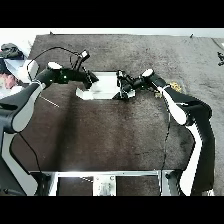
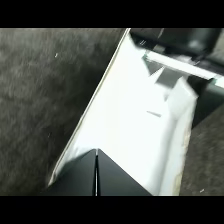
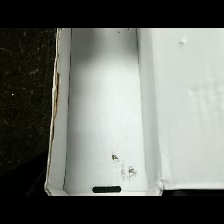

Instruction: Fold the box and place the chain.

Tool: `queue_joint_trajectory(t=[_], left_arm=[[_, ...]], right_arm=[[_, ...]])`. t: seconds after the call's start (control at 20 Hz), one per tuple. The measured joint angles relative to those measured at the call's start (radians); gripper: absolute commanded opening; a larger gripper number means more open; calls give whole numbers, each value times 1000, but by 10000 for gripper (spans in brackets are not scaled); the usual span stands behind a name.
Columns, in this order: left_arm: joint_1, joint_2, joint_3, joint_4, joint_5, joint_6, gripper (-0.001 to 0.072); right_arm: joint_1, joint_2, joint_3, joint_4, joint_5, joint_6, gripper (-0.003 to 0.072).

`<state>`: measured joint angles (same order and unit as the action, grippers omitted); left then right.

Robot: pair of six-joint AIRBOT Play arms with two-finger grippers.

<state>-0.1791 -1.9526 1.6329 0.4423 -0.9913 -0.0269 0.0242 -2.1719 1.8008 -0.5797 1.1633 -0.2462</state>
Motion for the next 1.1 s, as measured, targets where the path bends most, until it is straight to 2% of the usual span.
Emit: queue_joint_trajectory(t=[0.35,0.7,0.9,1.1], left_arm=[[0,-72,37,48,26,-46,11],[0,-84,50,71,19,-51,11],[12,-85,122,87,-42,-45,7],[62,-80,240,80,-169,-45,5]], right_arm=[[0,0,0,2,0,2,337],[0,0,0,2,-1,0,337],[0,0,0,-1,-1,-2,337],[0,0,0,-1,-1,-2,337]])
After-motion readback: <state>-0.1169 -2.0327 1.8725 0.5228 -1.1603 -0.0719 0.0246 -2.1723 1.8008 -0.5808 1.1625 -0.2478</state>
